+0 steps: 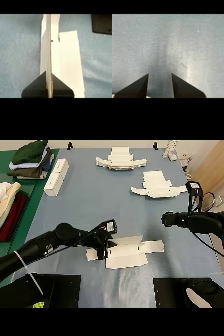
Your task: Fold the box.
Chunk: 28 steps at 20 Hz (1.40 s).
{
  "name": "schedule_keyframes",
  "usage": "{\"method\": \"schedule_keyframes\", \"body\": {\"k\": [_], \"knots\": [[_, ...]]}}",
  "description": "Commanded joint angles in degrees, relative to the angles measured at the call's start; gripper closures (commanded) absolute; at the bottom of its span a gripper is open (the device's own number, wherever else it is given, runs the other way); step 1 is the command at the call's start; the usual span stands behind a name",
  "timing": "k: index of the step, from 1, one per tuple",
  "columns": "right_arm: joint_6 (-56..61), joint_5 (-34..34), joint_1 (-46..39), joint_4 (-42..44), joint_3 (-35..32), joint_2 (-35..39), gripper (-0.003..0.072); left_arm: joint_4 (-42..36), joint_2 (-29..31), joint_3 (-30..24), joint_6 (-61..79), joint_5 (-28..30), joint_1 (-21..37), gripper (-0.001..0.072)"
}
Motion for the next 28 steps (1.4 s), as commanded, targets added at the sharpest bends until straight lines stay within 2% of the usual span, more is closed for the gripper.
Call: {"method": "schedule_keyframes", "body": {"k": [1,5,7,11,13,19,28], "knots": [[0.5,0.0,0.0,-0.1,0.1,0.0,0.0234,0.2,1.1,-3.7,2.7,10.0,-5.3,0.0696],[0.5,-0.1,0.0,-0.1,0.1,0.0,0.0234,0.2,1.1,-3.4,2.8,9.7,-5.1,0.0695],[0.5,-0.2,0.0,-0.1,0.1,0.0,0.0235,0.2,1.1,-1.6,2.8,5.4,-2.6,0.0695],[0.5,-0.2,0.0,0.3,0.1,0.0,0.0235,0.4,1.0,2.0,3.0,-7.6,6.0,0.0695],[0.9,-0.2,0.0,0.3,0.1,-0.1,0.0234,0.4,-0.3,2.7,3.6,-10.5,8.2,0.0695],[1.5,-0.3,0.0,0.5,0.1,-1.6,0.0234,0.4,-8.1,6.5,5.0,-15.0,8.3,0.0694],[1.5,-0.3,0.0,1.2,0.1,-1.8,0.0247,0.4,-11.5,7.0,2.3,-15.9,8.3,0.0694]]}}
